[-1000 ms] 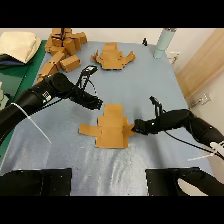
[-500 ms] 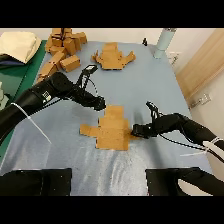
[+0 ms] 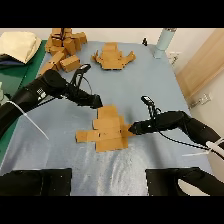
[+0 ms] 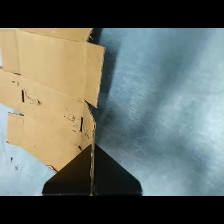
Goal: Fold the box.
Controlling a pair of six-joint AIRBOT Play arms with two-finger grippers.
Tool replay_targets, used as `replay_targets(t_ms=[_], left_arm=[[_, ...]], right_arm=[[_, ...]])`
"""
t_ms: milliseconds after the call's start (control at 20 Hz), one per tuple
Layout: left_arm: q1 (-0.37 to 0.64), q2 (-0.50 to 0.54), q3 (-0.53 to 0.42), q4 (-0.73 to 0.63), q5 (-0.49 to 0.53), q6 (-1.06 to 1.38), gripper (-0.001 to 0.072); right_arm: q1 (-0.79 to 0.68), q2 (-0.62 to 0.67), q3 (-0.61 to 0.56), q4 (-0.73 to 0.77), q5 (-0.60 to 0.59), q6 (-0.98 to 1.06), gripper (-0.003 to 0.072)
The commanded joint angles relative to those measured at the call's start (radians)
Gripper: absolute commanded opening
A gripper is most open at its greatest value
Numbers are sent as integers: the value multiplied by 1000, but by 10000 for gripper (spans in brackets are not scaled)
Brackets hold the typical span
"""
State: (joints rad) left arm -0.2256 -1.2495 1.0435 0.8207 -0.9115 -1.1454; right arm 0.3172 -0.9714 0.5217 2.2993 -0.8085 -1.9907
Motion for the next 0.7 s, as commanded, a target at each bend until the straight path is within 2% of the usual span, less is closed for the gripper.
replay_targets(t_ms=[0,250,400,500,650], left_arm=[[80,-40,-10,-34,-35,50,606],[98,-217,-11,-203,-41,167,606],[98,-305,-10,-251,-43,193,606],[98,-345,-10,-304,-61,233,605],[96,-373,-10,-472,-127,365,604]], right_arm=[[1,44,2,0,19,-101,3],[1,39,-18,-2,13,-140,3],[1,38,-19,-2,7,-142,3],[1,38,-19,0,-7,-142,3],[1,38,-19,1,-15,-147,3]])
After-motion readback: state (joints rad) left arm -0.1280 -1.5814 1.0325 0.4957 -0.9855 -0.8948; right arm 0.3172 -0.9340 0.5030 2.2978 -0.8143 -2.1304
